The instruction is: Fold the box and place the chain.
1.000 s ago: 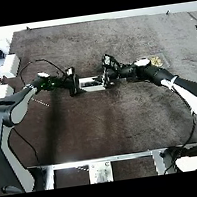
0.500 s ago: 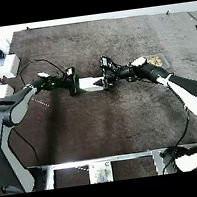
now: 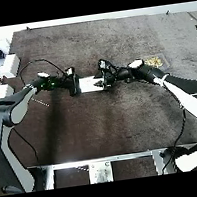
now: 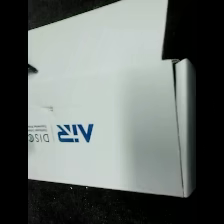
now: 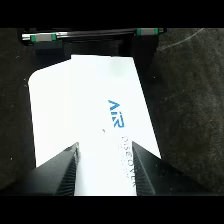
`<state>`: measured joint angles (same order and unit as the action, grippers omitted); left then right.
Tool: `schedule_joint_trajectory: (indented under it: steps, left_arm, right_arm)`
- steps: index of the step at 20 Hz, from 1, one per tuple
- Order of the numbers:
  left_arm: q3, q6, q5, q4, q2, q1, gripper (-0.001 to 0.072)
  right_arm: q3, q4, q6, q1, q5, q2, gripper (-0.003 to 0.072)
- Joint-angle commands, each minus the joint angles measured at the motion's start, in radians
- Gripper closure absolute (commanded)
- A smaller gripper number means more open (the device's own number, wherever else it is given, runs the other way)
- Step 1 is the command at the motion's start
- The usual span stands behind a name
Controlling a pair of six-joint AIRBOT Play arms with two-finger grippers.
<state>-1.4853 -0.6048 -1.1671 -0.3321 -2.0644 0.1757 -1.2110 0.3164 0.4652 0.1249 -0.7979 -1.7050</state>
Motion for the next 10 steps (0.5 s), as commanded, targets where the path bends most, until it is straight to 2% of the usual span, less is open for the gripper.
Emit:
schedule_joint_trajectory:
  steps: [1, 6, 10]
  left_arm:
    - [0.000, -0.002, -0.001, 0.000, 0.000, -0.001, 0.0536]
    - [0.000, -0.003, -0.001, 0.000, 0.000, -0.001, 0.0536]
    - [0.000, -0.003, -0.001, 0.000, 0.000, -0.001, 0.0536]
  right_arm:
    - [-0.004, 0.002, -0.014, 0.002, -0.063, 0.014, 0.0287]
    - [0.046, 0.002, -0.076, 0.001, -0.069, 0.069, 0.0287]
    - [0.068, -0.033, 0.034, 0.003, 0.001, 0.047, 0.0287]
